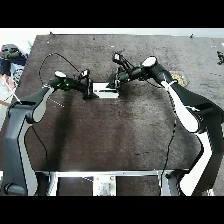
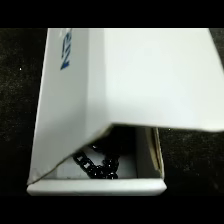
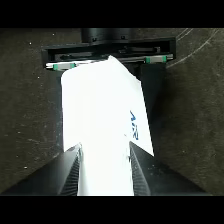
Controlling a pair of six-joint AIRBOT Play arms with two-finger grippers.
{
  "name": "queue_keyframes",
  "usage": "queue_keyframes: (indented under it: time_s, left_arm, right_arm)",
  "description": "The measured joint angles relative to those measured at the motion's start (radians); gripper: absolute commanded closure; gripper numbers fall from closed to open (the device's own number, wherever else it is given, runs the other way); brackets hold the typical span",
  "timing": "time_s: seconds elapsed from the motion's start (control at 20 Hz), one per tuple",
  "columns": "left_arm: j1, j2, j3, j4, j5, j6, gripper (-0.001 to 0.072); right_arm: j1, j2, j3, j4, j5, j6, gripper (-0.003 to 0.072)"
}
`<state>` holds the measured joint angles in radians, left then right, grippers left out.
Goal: Fold the box and place the chain.
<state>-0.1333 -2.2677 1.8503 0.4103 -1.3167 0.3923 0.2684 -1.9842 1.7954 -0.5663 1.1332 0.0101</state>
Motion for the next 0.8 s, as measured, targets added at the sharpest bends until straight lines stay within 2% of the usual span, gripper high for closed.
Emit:
queue_keyframes:
  time_s: [0.35,0.45,0.8]
  left_arm:
    - [0.0,0.0,0.0,0.0,0.001,0.0,0.0263]
    - [0.0,0.0,0.0,0.0,0.001,-0.001,0.0263]
    - [0.0,0.0,0.0,0.0,0.001,0.0,0.0263]
  right_arm:
    - [0.013,0.0,0.0,-0.061,-0.093,-0.018,0.0353]
    - [0.013,0.0,0.0,-0.071,-0.106,-0.019,0.0464]
    - [0.014,0.0,0.0,-0.083,-0.082,-0.021,0.0465]
